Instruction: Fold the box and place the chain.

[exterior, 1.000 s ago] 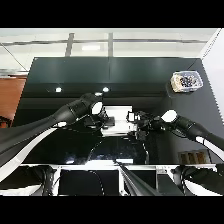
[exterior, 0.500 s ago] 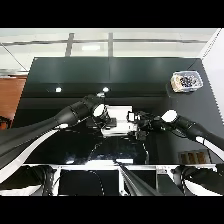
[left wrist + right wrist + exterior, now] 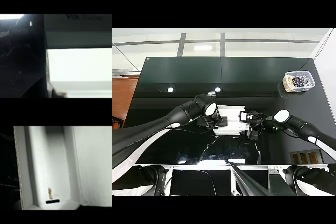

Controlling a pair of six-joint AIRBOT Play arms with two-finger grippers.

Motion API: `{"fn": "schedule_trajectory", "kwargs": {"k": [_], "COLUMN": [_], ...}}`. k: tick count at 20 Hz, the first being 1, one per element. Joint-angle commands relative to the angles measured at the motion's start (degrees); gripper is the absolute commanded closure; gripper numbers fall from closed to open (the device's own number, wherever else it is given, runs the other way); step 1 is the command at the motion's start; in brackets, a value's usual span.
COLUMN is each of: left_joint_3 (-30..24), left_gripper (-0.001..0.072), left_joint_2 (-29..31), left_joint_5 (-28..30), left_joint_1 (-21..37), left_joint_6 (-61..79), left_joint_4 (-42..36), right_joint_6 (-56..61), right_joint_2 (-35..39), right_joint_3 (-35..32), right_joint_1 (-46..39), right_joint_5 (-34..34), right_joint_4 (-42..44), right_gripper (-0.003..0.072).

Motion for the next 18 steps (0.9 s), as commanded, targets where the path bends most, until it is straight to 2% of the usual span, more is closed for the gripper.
{"fn": "schedule_trajectory", "kwargs": {"k": [1, 2, 3, 4, 5, 12, 18], "left_joint_3": [0.1, 0.1, 0.1, 0.1, 0.1, 0.1, 0.1], "left_gripper": [0.0685, 0.0685, 0.0685, 0.0685, 0.0685, 0.0685, 0.0684], "left_joint_2": [0.0, 0.0, 0.0, 0.0, 0.0, 0.0, 0.0], "left_joint_5": [0.3, 0.2, 0.1, 0.0, 0.0, -2.9, -2.5], "left_joint_1": [0.0, 0.0, 0.0, 0.0, 0.0, 0.0, 0.0], "left_joint_6": [0.0, 0.4, 0.4, 1.0, 1.9, 2.9, 2.9], "left_joint_4": [-0.4, -0.3, -0.2, -0.2, 0.1, 3.9, 4.0], "right_joint_6": [0.2, 1.7, 3.1, 3.8, 5.1, 10.5, 9.8], "right_joint_2": [0.0, 0.0, 0.0, 0.3, 0.8, 8.9, 8.9], "right_joint_3": [0.0, 0.0, 0.0, 0.0, 0.0, 0.0, 0.0], "right_joint_1": [0.1, 0.1, 0.1, 0.0, 0.0, 0.0, 0.0], "right_joint_5": [0.1, -0.1, -1.3, -1.8, -2.0, 1.7, 2.2], "right_joint_4": [0.0, 0.0, 0.0, -0.1, -1.2, -11.6, -11.9], "right_gripper": [0.0525, 0.0521, 0.0316, 0.0015, -0.0028, -0.0025, -0.0025]}}
